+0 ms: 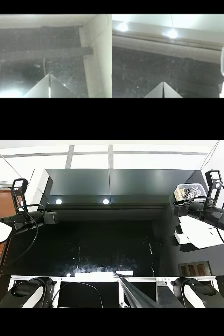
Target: Fold the box and place the chain.
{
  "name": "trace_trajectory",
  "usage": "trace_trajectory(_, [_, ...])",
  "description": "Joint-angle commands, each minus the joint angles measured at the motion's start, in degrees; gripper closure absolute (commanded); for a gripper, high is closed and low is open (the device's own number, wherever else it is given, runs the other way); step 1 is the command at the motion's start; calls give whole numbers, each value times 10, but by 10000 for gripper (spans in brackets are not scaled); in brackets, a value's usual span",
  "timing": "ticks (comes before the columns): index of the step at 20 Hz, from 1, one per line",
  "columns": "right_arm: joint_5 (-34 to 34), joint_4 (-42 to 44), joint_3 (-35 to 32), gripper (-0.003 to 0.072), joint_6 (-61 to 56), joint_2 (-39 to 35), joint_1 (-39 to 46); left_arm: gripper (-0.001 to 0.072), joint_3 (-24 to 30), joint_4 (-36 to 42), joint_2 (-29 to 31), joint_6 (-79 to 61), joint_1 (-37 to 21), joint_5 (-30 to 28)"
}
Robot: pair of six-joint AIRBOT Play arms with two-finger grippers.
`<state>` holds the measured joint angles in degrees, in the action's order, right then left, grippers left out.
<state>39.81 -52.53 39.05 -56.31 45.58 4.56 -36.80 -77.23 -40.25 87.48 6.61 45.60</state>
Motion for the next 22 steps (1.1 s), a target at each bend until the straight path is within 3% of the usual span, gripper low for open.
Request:
trace_trajectory(1, [0, 0, 0, 673, 0, 0, 0, 681, 0, 0, 1, 0, 0, 0])
trace_trajectory(14, [-19, 17, 0, 673, 0, 0, 0, 681, 0, 0, 1, 0, 0, 0])
trace_trajectory(18, [-114, 48, 0, 673, 0, 0, 0, 681, 0, -3, 0, -1, 0, -14])
trace_trajectory(20, [-173, 54, 0, 674, 0, 0, -1, 681, 0, -7, -5, -1, 0, -85])
trace_trajectory(22, [-273, 30, 0, 673, 1, 5, 2, 681, 0, -7, -9, 0, 0, -145])
